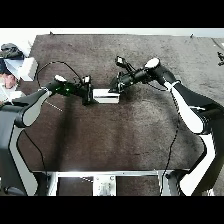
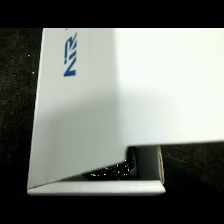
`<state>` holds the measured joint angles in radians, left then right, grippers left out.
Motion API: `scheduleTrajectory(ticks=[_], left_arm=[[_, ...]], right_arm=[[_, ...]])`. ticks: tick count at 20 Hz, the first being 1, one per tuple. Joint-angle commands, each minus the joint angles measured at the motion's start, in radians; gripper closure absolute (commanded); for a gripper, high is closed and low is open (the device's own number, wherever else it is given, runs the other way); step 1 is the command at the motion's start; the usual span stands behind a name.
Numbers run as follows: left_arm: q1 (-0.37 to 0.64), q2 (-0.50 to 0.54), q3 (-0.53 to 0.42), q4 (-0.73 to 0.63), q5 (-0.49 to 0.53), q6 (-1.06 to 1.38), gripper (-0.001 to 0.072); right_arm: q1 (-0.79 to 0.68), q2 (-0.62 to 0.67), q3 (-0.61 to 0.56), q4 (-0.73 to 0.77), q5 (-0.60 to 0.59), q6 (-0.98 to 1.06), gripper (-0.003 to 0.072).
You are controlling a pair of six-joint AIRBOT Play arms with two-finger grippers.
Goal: Fold the box and place the chain.
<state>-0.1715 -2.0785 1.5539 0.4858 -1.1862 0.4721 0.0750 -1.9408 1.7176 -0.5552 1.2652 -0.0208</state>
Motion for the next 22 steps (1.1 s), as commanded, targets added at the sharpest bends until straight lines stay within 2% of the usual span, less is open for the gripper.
scheduleTrajectory(ticks=[1, 7, 9, 14, 17, 22], left_arm=[[0.000, 0.000, 0.000, 0.000, 0.000, 0.000, 0.0317], [0.000, 0.000, 0.000, 0.000, 0.000, 0.000, 0.0317], [0.000, 0.000, 0.000, 0.000, 0.000, 0.000, 0.0317], [0.000, 0.000, 0.000, 0.000, 0.000, 0.000, 0.0317], [0.000, 0.000, 0.000, 0.000, 0.000, 0.000, 0.0316], [0.000, 0.000, 0.000, 0.000, 0.000, 0.000, 0.0317]], right_arm=[[0.009, -0.001, 0.000, -0.007, 0.011, -0.010, 0.0347], [0.040, -0.013, 0.000, -0.054, -0.049, -0.010, 0.0346], [0.040, -0.020, 0.000, -0.055, -0.058, -0.010, 0.0276], [0.040, -0.021, 0.000, -0.060, -0.114, -0.011, 0.0276], [0.040, -0.019, 0.000, -0.061, -0.110, -0.013, 0.0277], [0.014, 0.061, -0.013, -0.049, -0.013, 0.077, 0.0295]])
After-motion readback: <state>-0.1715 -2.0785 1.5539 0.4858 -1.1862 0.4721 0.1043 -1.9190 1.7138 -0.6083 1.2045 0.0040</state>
